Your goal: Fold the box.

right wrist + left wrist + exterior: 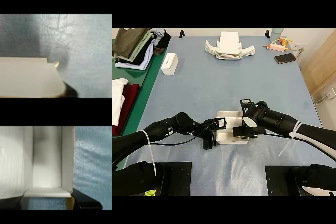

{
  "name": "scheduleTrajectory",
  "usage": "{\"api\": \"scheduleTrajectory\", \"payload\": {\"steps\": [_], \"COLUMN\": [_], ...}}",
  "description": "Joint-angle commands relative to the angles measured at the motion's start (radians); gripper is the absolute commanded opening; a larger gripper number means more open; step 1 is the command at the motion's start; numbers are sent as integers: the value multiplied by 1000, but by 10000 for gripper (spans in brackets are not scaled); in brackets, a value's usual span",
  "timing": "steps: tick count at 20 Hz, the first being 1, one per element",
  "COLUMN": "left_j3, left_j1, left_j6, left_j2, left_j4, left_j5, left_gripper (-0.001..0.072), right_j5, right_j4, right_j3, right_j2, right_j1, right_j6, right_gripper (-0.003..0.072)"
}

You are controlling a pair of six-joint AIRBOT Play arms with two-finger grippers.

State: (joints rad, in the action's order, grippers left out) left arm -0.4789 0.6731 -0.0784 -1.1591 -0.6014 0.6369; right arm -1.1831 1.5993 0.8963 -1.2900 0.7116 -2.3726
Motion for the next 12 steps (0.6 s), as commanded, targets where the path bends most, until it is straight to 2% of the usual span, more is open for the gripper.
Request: {"api": "scheduleTrajectory", "payload": {"steps": [1, 5, 8, 9, 10, 11, 12], "left_j3": [0, 0, 0, 0, 0, 0, 0], "left_j1": [0, 0, 0, 0, 0, 0, 0], "left_j6": [0, 0, 0, 0, 0, 0, 0], "left_j2": [0, 0, 0, 0, 0, 0, 0], "left_j4": [0, 0, 0, 0, 0, 0, 0], "left_j5": [0, 0, 0, 0, 0, 0, 0], "left_gripper": [519, 518, 519, 519, 518, 518, 518], "right_j5": [-13, -21, -82, -89, -88, -87, -90], "right_j4": [-10, -13, 43, 65, 81, 93, 93], "right_j3": [2, 28, 79, 93, 102, 104, 103], "right_j2": [11, 88, 159, 186, 208, 224, 227], "right_j1": [1, 0, -27, -45, -64, -92, -130], "right_j6": [12, 17, 17, 28, 48, 69, 101], "right_gripper": [491, 491, 487, 355, 147, 26, 3]}}
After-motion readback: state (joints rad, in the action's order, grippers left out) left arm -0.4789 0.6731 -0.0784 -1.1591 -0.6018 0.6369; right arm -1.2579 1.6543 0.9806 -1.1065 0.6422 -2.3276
